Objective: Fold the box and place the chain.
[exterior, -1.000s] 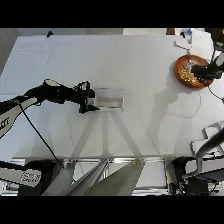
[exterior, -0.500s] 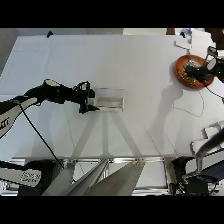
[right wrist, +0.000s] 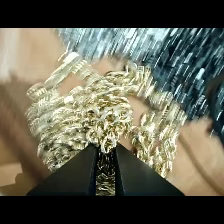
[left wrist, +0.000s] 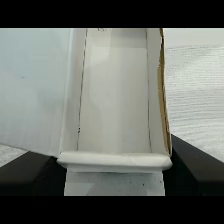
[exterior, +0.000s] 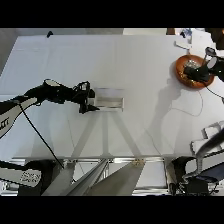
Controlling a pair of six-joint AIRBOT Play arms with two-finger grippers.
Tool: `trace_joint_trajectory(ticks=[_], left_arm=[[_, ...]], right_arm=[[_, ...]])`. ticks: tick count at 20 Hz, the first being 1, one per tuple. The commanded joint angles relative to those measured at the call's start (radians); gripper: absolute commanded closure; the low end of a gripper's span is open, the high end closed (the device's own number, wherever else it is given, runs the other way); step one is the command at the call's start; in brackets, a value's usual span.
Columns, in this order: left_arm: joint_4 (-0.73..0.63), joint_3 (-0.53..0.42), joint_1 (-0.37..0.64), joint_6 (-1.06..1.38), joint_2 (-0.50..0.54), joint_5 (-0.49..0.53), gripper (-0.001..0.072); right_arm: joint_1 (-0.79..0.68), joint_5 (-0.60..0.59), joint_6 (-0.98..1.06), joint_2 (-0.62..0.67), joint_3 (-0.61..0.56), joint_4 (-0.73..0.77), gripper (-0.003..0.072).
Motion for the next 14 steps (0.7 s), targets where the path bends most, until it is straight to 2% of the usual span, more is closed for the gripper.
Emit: trace_joint_trajectory(ticks=[1, 10, 14], left_arm=[[0.000, 0.001, 0.000, 0.000, 0.000, 0.000, 0.0315], [0.000, 0.001, 0.000, 0.000, 0.000, 0.000, 0.0315], [0.000, 0.001, 0.000, 0.000, 0.000, 0.000, 0.0315]], right_arm=[[0.036, 0.011, -0.048, 0.080, 0.002, -0.002, 0.0673], [0.179, 0.383, -0.084, 0.175, 0.002, -0.089, 0.0674], [0.272, 0.470, -0.122, 0.222, 0.002, -0.105, 0.0674]])
